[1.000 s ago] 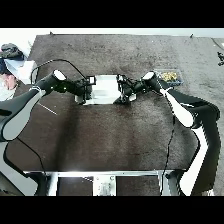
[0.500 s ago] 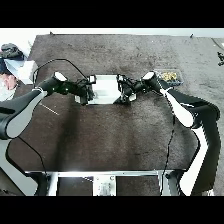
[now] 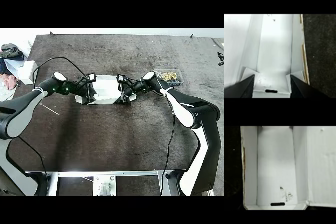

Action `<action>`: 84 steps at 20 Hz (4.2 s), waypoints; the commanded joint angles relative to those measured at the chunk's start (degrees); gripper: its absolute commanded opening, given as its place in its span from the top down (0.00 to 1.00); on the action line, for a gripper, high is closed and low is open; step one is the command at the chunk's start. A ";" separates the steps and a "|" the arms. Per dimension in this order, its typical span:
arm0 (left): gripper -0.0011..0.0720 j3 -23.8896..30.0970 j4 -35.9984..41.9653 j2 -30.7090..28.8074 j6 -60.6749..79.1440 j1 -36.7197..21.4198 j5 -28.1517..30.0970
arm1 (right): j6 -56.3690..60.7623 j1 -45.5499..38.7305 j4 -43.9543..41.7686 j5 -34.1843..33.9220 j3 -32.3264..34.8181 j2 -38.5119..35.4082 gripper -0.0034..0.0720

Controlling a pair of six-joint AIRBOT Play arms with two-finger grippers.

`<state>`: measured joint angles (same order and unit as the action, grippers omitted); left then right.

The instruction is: Fold the box and place the chain.

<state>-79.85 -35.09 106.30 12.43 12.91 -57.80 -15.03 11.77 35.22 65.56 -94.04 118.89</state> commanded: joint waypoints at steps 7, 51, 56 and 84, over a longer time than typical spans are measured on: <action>0.60 0.02 -1.16 0.00 0.04 -1.49 -1.97 | 0.09 0.07 -0.07 0.00 0.02 0.04 0.42; 0.97 21.29 14.71 -10.71 -51.43 -12.15 6.16 | 0.09 0.07 -0.04 0.00 0.02 0.04 0.42; 0.97 21.29 18.71 -10.69 -51.98 -10.12 7.37 | 0.09 0.07 -0.04 0.00 0.02 0.04 0.42; 0.97 21.29 13.29 -8.07 -56.26 -11.17 5.97 | 0.09 0.07 -0.07 0.00 0.02 0.04 0.42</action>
<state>-58.59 -23.79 98.13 -44.99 1.76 -51.09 -14.94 11.77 35.18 65.54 -94.04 118.89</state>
